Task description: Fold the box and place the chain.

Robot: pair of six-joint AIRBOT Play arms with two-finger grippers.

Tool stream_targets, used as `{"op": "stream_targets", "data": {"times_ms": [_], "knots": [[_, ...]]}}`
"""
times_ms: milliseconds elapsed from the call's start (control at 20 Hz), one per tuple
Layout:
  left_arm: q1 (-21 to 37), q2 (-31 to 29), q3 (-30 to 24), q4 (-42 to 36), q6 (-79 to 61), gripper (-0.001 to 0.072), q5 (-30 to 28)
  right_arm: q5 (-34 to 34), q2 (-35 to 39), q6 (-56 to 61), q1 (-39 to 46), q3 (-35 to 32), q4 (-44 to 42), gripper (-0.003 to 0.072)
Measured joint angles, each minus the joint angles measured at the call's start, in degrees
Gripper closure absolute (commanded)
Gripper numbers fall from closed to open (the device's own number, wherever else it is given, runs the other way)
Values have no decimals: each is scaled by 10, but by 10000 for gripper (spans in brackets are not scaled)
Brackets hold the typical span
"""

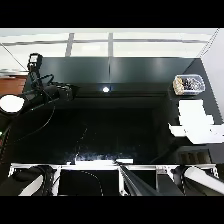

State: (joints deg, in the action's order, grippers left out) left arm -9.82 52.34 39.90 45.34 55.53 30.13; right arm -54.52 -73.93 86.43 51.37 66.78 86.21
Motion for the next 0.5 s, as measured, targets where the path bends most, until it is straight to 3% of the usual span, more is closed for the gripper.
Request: {"op": "stream_targets", "data": {"times_ms": [250, 350, 500], "knots": [[-1, 7, 0, 0, 3, 0, 1, -116, -127, -141, 164, 78, -186, -34], [-1, 13, 0, -5, 4, 0, 2, -190, -177, -221, 195, 103, -271, -34], [-1, 27, 0, -11, 4, 0, 3, -275, -236, -285, 203, 126, -330, -34]]}}
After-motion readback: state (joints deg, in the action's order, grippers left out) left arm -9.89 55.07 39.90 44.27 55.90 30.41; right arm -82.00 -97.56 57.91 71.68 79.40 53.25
